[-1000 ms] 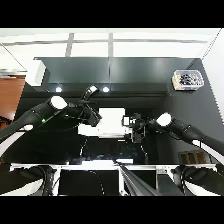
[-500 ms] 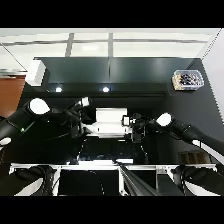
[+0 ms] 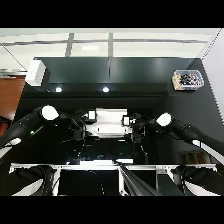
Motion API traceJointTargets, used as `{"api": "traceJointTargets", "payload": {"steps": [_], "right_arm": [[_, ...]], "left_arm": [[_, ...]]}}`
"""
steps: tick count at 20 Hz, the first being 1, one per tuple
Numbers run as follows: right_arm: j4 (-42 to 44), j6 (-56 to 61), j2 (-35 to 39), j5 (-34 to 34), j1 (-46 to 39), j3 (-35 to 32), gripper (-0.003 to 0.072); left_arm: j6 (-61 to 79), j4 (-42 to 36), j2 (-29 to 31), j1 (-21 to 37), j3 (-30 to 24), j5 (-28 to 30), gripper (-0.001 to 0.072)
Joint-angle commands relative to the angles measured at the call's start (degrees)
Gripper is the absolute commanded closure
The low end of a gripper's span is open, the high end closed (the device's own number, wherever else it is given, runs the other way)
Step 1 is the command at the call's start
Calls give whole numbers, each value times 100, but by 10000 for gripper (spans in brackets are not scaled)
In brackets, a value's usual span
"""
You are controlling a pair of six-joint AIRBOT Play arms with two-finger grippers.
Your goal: Fold the box and place the chain.
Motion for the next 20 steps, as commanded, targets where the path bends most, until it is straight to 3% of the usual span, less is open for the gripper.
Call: {"api": "traceJointTargets", "payload": {"steps": [1,2,7,10,15,16,17,20], "right_arm": [[2,-2,0,2,2,-2,225],[2,-2,0,2,0,-2,226],[-35,-2,0,22,2,0,225],[-35,0,0,24,2,0,225],[-35,0,0,22,2,0,225],[-35,0,0,22,2,-2,225],[-35,-2,0,22,2,0,225],[-35,0,0,22,2,-2,225]], "left_arm": [[68,-256,-157,-350,-13,232,330],[63,-302,-157,-356,-13,313,471],[55,-885,-162,-348,-11,339,565],[66,-1794,-380,-365,-9,326,564],[243,-1357,-557,-391,-7,328,564],[245,-1235,-555,-391,-7,332,487],[245,-1207,-555,-391,-4,352,351],[245,-1209,-551,-391,7,326,334]]}}
